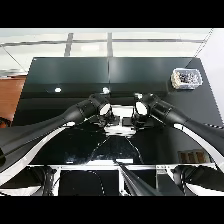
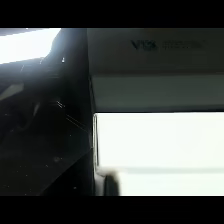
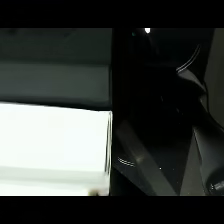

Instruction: Fold the box and place the chain.

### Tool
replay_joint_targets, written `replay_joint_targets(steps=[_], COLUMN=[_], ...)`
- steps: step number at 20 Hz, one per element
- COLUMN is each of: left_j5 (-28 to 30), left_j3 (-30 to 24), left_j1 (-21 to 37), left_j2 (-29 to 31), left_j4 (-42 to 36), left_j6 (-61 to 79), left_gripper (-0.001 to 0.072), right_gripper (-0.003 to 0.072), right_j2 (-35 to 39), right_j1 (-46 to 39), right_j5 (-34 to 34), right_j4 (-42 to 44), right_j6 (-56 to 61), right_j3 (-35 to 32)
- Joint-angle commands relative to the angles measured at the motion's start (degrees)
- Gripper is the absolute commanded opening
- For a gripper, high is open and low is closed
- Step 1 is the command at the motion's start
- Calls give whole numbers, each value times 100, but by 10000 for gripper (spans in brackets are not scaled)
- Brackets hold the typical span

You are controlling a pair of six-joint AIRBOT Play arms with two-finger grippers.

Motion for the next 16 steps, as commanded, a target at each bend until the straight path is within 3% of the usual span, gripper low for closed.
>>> replay_joint_targets(steps=[1,3,5,6,7,8,11,12,13,16], left_j5=[-4,-2,0,0,2,2,-20,-28,-72,-140], left_j3=[0,0,0,0,0,0,0,0,0,0], left_j1=[4,4,4,4,4,4,4,4,4,4], left_j2=[0,0,0,0,0,0,0,0,0,0], left_j4=[4,4,4,4,4,4,4,4,4,7], left_j6=[13,13,13,13,13,13,13,13,13,13], left_gripper=[25,26,26,26,26,26,26,26,26,26], right_gripper=[11,17,288,258,93,13,16,102,299,319], right_j2=[-22,-22,-22,-22,-22,-22,-17,-4,20,317], right_j1=[2,2,-2,0,0,0,-20,-42,-63,-129], right_j5=[-9,-20,-17,-17,-31,-70,-98,-39,68,525], right_j4=[20,20,39,39,37,37,33,31,28,15], right_j6=[90,85,85,85,85,83,37,35,-31,-981], right_j3=[2,2,2,2,2,2,2,2,4,68])
